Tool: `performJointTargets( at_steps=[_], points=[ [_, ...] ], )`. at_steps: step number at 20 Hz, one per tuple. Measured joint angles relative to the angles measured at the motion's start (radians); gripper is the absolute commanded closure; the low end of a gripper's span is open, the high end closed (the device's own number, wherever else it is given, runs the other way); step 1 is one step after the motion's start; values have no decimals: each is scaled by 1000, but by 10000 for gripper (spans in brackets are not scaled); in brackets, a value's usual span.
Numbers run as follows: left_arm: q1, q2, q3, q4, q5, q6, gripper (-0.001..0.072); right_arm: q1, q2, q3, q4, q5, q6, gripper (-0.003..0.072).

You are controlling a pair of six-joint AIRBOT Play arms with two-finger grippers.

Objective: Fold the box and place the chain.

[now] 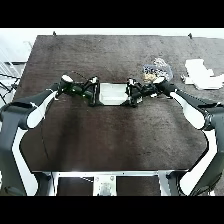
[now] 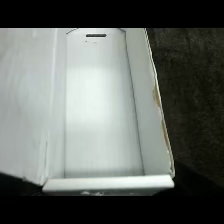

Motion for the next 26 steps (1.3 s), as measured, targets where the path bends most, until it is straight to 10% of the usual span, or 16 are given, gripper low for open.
performJointTargets(
  at_steps=[24,26],
  points=[
    [1,-26,0,-52,0,34,8,0,0,0,0,0,0,117],
    [1,-26,0,-51,2,34,207,0,0,0,0,0,1,117]
  ],
)
